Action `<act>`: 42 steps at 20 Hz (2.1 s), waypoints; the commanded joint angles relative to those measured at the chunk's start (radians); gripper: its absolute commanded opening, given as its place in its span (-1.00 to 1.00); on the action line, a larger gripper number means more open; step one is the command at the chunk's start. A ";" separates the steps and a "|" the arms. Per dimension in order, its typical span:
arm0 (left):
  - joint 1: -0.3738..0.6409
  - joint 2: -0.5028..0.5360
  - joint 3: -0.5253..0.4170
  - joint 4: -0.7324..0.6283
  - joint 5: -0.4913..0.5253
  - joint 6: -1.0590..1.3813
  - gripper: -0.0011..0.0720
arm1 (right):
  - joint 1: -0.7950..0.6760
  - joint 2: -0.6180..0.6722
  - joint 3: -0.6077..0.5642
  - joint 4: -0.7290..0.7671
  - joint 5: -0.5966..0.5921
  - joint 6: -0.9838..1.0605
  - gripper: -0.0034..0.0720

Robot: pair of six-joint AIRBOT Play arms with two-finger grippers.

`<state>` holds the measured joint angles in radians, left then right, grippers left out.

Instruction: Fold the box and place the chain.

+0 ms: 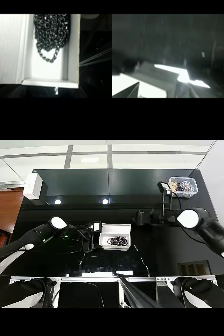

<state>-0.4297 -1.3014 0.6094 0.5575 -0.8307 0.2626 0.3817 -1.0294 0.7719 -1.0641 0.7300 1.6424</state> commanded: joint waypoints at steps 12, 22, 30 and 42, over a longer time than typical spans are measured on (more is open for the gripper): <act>-0.001 -0.001 0.000 0.000 0.001 -0.001 0.08 | 0.063 -0.134 0.062 0.267 0.298 -1.175 0.90; -0.001 -0.001 0.000 0.000 0.000 -0.001 0.08 | 0.119 -0.145 0.062 0.245 0.261 -1.337 0.90; -0.001 -0.001 0.000 0.000 0.000 -0.001 0.08 | 0.119 -0.154 0.062 0.244 0.261 -1.323 -0.29; -0.001 -0.001 0.000 0.000 -0.001 -0.001 0.09 | 0.120 -0.158 0.046 0.244 0.254 -1.295 -0.30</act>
<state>-0.4297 -1.3018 0.6094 0.5564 -0.8303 0.2619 0.5007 -1.1870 0.8215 -0.8188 0.9863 0.3435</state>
